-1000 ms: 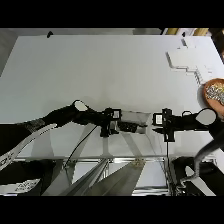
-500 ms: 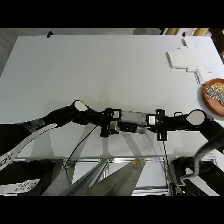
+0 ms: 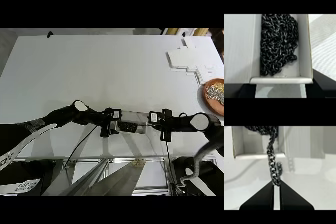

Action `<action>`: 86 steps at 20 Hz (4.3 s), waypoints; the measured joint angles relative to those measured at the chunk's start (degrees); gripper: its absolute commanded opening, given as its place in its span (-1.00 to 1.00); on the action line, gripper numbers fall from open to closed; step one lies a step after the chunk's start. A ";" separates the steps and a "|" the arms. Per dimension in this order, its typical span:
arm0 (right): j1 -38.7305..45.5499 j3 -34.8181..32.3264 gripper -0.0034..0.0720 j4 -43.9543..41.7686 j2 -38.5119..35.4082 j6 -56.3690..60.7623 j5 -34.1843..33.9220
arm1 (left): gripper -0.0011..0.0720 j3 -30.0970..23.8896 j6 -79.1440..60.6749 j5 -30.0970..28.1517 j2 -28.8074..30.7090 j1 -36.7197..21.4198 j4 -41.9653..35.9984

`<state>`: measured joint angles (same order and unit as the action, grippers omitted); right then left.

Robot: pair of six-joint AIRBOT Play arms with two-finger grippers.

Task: Fold the box and place the chain.

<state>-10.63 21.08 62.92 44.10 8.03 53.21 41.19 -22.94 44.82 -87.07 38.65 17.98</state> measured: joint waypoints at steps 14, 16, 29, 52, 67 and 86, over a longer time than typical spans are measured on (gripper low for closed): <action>-4.74 0.00 -0.87 -34.62 -9.07 2.89 1.31 | 0.10 0.00 0.00 0.00 0.00 0.00 0.00; -8.74 0.20 -0.87 -36.33 -6.08 3.17 -2.95 | 0.10 0.00 0.00 0.00 0.00 0.00 0.00; -19.30 18.60 -0.76 -11.72 8.07 21.81 -2.62 | 0.10 0.00 0.00 0.02 0.00 0.00 0.00; -20.70 22.05 -0.35 -2.91 15.74 21.53 7.91 | 0.10 0.00 0.00 0.02 0.00 0.00 0.02; -27.08 17.64 -0.16 1.36 13.97 20.17 0.59 | 0.10 0.00 0.02 -0.09 0.00 0.00 -0.07; -27.23 16.85 -0.65 4.66 11.58 20.17 -4.55 | 0.10 0.02 0.13 -0.22 0.00 -0.04 -0.09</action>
<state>-37.87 37.93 67.57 55.68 28.21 48.66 41.21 -22.81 44.60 -87.07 38.61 17.89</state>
